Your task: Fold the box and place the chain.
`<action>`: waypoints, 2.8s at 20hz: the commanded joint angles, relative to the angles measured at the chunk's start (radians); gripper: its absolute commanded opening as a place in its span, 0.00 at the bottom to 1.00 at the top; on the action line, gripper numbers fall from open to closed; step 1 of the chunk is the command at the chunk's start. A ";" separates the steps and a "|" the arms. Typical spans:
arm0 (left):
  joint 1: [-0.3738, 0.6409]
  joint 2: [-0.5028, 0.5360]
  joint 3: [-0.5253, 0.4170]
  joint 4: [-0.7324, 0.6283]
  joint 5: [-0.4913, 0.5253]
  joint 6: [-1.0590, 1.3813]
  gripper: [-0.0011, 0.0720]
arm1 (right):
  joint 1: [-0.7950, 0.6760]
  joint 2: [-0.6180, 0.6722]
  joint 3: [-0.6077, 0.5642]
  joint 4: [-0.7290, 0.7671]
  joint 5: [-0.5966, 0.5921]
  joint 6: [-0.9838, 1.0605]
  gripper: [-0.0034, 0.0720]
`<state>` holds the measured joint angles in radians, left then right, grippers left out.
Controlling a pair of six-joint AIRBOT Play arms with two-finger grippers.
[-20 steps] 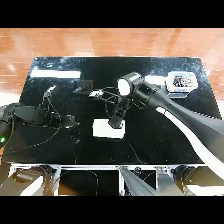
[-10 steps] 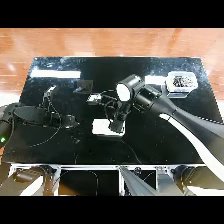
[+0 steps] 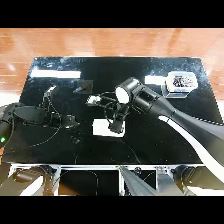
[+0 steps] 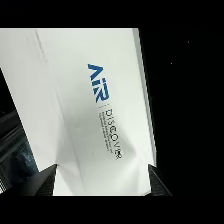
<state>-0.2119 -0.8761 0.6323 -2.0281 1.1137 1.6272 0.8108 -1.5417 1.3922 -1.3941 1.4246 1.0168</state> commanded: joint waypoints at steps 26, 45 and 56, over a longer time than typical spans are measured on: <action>0.000 -0.001 0.000 0.013 -0.027 0.002 0.71 | 0.101 0.058 -0.006 -0.144 0.030 0.125 1.00; 0.000 -0.001 0.000 0.027 -0.087 0.008 0.71 | 0.120 0.072 -0.139 -0.192 -0.179 0.048 1.00; 0.000 -0.001 0.000 0.027 -0.089 0.008 0.71 | 0.120 0.047 -0.138 -0.196 -0.168 0.048 0.67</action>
<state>-0.2119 -0.8761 0.6323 -2.0006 1.0241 1.6352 0.9302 -1.4883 1.2541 -1.5963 1.2419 1.0649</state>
